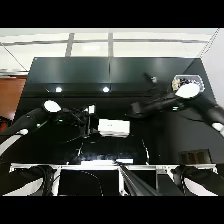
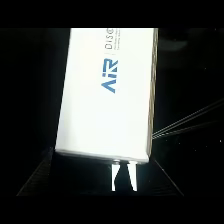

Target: Fold the box and place the chain.

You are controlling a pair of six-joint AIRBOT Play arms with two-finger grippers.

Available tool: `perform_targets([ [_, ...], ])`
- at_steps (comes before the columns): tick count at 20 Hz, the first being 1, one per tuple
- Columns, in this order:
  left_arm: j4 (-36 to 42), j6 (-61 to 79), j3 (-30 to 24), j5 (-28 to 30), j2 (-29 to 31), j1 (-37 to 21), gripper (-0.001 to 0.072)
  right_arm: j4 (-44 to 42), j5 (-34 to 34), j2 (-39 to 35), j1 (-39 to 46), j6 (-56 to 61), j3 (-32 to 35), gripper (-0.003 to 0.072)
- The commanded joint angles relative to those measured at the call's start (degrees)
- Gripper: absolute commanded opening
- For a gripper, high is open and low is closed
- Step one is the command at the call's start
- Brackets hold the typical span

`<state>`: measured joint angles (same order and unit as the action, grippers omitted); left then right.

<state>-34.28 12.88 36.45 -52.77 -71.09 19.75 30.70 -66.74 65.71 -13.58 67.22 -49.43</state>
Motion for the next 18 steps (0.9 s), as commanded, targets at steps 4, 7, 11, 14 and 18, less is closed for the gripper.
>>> perform_targets([
  [4, -1.68, -6.49, 2.25, -2.54, 5.14, 2.95, 0.0713, 6.58, -3.5, -6.64, 12.94, 2.27, -0.44, 0.0016],
  [7, -1.62, -7.91, 5.4, 1.49, 3.52, 8.72, 0.0712, 6.91, -3.08, -6.64, 12.87, 2.27, -0.44, 0.0016],
  [11, -1.68, -13.07, 10.71, 4.57, -3.78, 13.51, 0.0712, 7.32, -2.64, -6.64, 12.87, 2.25, -0.44, 0.0016],
  [14, -1.95, -15.17, 12.17, 3.41, -6.8, 13.94, 0.0712, 7.32, -2.67, -6.64, 12.87, 2.25, -0.44, 0.0016],
  [18, -4.79, -17.73, 12.17, 1.53, -7.02, 13.97, 0.0712, 7.78, -2.23, -6.64, 12.87, 2.23, -0.44, 0.0016],
])
